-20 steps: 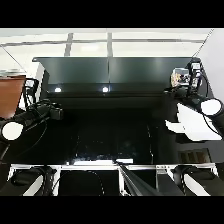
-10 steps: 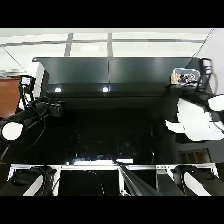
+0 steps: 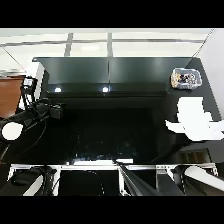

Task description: Fold the box and place the chain.

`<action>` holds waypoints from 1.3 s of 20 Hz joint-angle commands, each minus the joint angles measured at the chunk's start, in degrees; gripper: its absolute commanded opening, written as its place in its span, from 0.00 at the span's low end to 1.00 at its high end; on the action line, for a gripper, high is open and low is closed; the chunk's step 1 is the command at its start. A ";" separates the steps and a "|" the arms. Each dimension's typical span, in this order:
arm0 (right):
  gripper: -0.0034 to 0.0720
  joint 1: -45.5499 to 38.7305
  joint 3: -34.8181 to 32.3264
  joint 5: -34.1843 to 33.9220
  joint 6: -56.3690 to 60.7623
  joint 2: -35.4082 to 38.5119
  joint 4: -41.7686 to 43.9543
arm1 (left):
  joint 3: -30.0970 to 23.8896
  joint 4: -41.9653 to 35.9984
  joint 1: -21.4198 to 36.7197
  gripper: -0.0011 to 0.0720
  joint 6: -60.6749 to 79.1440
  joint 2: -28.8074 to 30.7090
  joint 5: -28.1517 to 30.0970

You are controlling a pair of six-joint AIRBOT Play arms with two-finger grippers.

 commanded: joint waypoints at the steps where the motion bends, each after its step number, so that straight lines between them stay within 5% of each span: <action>1: 0.99 -8.57 8.83 17.00 -22.14 -10.40 10.51 | 0.04 0.02 -0.02 0.99 0.00 -0.09 -0.11; 3: 0.99 -8.50 10.58 22.40 -30.53 -14.29 12.59 | 0.04 0.00 -0.02 0.99 0.00 -0.09 -0.11; 10: 0.94 -5.66 10.58 21.97 -43.15 -17.64 12.59 | 0.04 -0.07 -0.02 0.99 -0.04 -0.09 -0.11; 15: 0.14 -3.93 10.58 27.30 -43.25 -17.62 12.57 | 0.04 -0.07 -0.02 0.99 -0.02 -0.09 -0.11; 16: 0.06 -3.32 10.58 29.51 -43.15 -17.62 12.70 | 0.04 -0.04 -0.02 0.99 -0.02 -0.09 -0.11; 21: 0.06 2.01 9.73 35.93 -37.38 -14.53 15.69 | 0.04 -0.17 -0.02 0.99 -0.02 -0.09 -0.20; 26: 0.06 8.35 2.21 33.38 -38.05 -1.11 28.39 | 0.04 -3.43 -0.02 0.99 -0.04 -0.81 -4.50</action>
